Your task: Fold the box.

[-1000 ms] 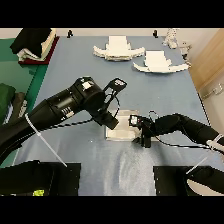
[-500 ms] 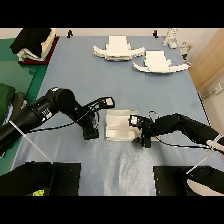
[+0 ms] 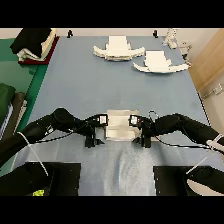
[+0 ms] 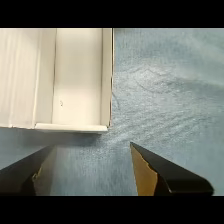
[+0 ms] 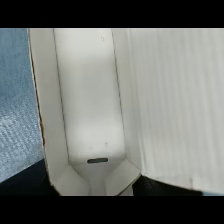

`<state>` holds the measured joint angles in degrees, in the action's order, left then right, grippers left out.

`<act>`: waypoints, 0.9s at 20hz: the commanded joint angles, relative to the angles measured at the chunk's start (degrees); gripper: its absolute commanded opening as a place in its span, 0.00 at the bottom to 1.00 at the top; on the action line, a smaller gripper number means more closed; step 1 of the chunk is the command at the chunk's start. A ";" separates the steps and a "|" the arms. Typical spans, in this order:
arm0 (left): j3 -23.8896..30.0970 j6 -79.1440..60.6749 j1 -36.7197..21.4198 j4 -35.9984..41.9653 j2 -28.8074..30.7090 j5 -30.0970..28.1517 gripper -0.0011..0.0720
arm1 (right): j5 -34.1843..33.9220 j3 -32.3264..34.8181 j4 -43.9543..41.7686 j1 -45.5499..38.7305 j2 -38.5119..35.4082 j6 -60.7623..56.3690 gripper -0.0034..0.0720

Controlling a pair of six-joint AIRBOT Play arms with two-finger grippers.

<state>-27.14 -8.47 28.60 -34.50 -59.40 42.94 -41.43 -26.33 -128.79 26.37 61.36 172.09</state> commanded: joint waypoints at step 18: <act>1.42 -19.45 0.02 14.10 -6.43 -4.92 0.96 | 0.02 -0.02 -0.02 0.02 0.00 0.02 0.74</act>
<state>-25.61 -26.06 28.62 -21.28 -65.06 37.82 -41.43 -26.33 -128.79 26.37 61.36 172.09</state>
